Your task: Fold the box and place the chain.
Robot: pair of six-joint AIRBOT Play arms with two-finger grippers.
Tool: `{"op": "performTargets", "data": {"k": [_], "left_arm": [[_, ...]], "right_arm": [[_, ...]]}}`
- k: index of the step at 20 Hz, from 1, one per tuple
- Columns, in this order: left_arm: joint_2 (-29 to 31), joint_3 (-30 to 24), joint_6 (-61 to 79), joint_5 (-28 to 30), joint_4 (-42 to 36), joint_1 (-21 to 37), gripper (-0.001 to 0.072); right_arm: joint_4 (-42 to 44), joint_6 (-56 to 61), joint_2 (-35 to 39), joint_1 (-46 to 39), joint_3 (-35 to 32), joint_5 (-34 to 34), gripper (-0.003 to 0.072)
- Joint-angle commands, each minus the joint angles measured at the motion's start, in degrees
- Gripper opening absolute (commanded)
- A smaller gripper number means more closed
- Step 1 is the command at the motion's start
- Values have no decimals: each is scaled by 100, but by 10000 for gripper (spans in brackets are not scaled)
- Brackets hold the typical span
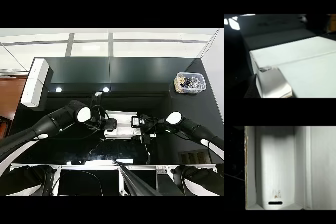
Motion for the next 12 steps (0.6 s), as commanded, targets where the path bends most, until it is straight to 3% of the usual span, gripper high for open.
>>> {"op": "performTargets", "data": {"k": [1, 7, 12], "left_arm": [[-94, 72, -470, -247, 592, -114, 488], [-221, 85, -901, -236, 715, -122, 488], [-824, 667, -966, -914, 1040, -313, 487]], "right_arm": [[2, 0, 0, 4, 4, 2, 202], [2, 0, 0, 4, 4, 2, 202], [2, 0, 0, 4, 4, 2, 202]]}}
